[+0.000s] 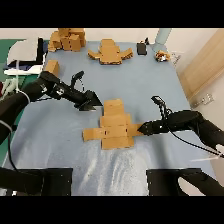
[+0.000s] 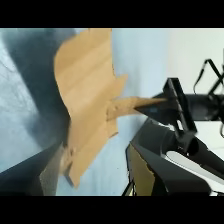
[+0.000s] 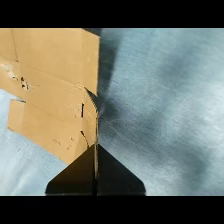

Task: Fold the box.

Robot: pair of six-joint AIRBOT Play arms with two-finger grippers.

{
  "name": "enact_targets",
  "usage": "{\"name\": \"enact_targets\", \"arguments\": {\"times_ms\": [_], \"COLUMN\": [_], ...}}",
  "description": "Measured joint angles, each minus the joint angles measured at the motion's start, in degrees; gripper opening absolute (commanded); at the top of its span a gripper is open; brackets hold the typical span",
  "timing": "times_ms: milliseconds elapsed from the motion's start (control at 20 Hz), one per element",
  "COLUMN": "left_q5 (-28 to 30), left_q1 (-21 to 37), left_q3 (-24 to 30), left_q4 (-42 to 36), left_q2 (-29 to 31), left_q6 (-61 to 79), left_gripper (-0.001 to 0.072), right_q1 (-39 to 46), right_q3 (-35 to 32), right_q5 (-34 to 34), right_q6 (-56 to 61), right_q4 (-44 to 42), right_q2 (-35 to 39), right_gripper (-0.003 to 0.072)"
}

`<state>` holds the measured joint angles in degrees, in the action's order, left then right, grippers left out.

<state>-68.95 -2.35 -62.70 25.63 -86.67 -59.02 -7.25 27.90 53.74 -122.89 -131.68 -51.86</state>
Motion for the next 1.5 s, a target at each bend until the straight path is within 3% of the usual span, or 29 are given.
{"name": "enact_targets", "arguments": {"times_ms": [500, 600, 700, 800, 1050, 1450, 1500], "left_q5": [5.49, 4.61, 1.64, -1.18, -5.16, -5.27, -5.31], "left_q1": [-4.9, -6.12, -6.75, -6.43, -5.7, -6.51, -6.67], "left_q3": [-3.19, -4.48, -5.57, -6.21, -6.78, -6.86, -6.88], "left_q4": [-4.9, -5.46, -6.14, -6.21, -6.34, -6.58, -6.64], "left_q2": [-10.54, -11.78, -12.52, -12.92, -13.27, -13.38, -13.46], "left_q6": [8.55, 9.9, 11.28, 12.17, 13.64, 14.95, 14.99], "left_gripper": [0.063, 0.0453, 0.0451, 0.0213, 0.0216, 0.021, 0.0079], "right_q1": [-1.62, -1.66, -1.66, -1.68, -1.66, -1.68, -1.68], "right_q3": [-1.16, -1.16, -1.16, -1.18, -1.18, -1.18, -1.18], "right_q5": [-2.45, -2.62, -2.78, -2.75, -2.78, -2.78, -2.78], "right_q6": [-1.44, -1.51, -1.6, -1.64, -1.66, -1.66, -1.66], "right_q4": [0.39, 0.55, 0.74, 0.96, 1.18, 1.36, 1.38], "right_q2": [2.4, 2.45, 2.47, 2.47, 2.47, 1.62, 1.38], "right_gripper": [0.0002, 0.0002, 0.0002, 0.0002, 0.0002, 0.0002, 0.0002]}}
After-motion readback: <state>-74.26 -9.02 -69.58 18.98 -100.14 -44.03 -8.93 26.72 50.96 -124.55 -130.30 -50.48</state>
